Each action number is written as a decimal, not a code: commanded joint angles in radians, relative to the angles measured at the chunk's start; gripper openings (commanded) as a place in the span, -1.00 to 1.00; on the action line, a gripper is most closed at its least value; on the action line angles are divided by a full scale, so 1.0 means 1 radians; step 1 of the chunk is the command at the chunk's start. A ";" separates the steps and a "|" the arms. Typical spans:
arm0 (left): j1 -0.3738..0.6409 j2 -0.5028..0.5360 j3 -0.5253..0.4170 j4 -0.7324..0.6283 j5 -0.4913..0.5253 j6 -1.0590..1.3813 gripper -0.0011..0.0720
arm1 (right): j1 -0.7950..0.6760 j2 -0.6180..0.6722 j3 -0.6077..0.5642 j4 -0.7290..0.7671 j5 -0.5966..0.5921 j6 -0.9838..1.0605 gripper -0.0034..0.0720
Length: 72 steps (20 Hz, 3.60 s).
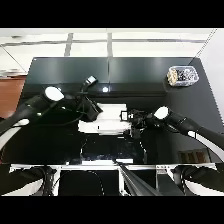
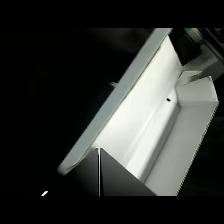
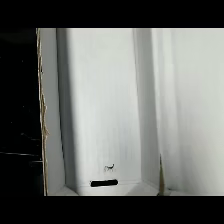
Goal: Fold the box and place the chain.
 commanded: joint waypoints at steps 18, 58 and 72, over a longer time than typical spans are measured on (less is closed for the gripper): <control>-0.068 0.100 -0.274 0.109 0.169 0.660 0.94 | 0.001 -0.001 0.000 0.001 -0.001 0.000 -0.56; 0.162 0.227 -0.141 0.485 -0.203 -0.349 -0.90 | 0.001 0.000 0.000 0.001 -0.002 0.000 -0.56; 0.301 -0.116 -0.309 -0.115 -0.156 -0.513 -0.90 | 0.001 -0.001 0.000 0.000 -0.001 0.000 -0.56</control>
